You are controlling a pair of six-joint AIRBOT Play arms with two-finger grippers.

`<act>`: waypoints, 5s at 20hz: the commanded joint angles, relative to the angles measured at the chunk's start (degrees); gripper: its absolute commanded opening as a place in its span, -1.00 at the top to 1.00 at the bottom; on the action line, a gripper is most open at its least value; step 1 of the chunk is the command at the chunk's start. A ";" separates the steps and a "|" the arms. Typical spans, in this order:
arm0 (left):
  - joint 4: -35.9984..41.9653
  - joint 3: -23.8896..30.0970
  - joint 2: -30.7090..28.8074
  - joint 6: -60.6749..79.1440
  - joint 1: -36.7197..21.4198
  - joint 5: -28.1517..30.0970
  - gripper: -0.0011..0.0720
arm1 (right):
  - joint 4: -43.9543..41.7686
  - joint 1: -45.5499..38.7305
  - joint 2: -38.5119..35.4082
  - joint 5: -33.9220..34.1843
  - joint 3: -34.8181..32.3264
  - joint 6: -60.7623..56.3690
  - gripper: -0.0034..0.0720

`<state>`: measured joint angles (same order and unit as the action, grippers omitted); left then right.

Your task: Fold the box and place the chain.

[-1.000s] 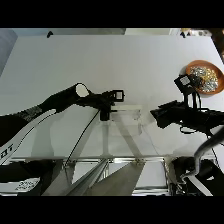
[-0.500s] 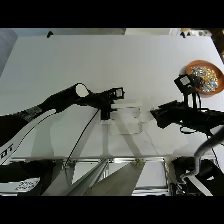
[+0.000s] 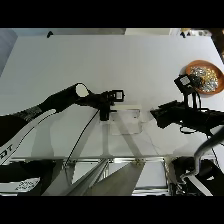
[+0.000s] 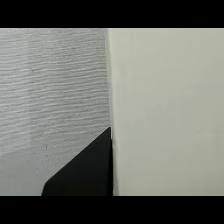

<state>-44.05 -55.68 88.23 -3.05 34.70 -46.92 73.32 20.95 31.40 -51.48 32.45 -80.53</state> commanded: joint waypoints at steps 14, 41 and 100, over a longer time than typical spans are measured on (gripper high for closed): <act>-0.37 0.00 0.04 0.22 0.00 -0.07 0.94 | -0.02 0.00 0.04 -0.02 -0.04 0.00 -0.26; -0.35 0.00 0.04 0.20 0.04 -0.24 0.94 | -9.51 3.61 17.77 -13.09 -1.75 53.99 0.86; -0.35 0.00 0.04 0.20 0.02 -0.48 0.94 | -37.24 -7.52 31.04 10.62 -6.08 93.94 -0.94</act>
<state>-44.40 -55.70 88.23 -2.85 34.70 -47.40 37.98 14.22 60.27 -39.05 25.50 11.22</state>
